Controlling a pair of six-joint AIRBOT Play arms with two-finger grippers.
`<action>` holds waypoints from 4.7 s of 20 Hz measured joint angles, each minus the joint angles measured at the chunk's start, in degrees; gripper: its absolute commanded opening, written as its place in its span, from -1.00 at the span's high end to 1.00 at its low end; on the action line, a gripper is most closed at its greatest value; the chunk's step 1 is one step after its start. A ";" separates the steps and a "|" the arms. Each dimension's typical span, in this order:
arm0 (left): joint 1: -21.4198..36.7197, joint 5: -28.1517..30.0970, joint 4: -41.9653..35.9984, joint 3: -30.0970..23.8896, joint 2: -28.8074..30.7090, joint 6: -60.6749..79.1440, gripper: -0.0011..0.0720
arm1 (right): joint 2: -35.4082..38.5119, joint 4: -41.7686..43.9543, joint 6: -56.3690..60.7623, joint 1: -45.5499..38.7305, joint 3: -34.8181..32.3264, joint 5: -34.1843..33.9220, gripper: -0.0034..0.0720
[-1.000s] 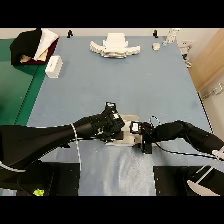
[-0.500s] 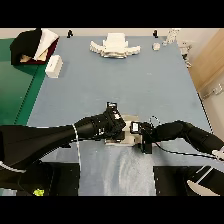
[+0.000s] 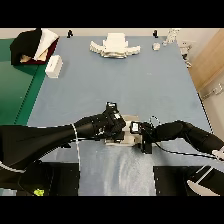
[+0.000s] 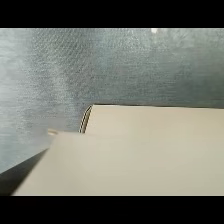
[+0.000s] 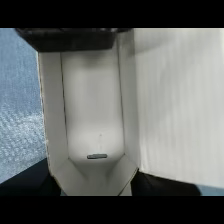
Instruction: Fold the box.
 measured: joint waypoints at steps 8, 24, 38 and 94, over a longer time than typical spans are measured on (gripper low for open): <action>0.00 -14.67 1.95 7.15 9.38 8.83 0.94 | 0.00 0.00 0.02 0.00 0.00 0.00 -0.46; 9.90 -7.04 -7.30 -4.09 22.05 62.12 0.92 | 0.00 0.00 0.02 0.00 0.00 0.02 -0.46; 29.35 24.79 -46.34 -35.01 30.10 141.59 -0.94 | 0.00 0.00 0.02 0.00 0.00 0.00 -0.46; 27.56 30.95 -63.58 -34.42 15.58 157.06 -0.30 | 0.00 0.02 0.04 0.00 0.00 0.00 -0.46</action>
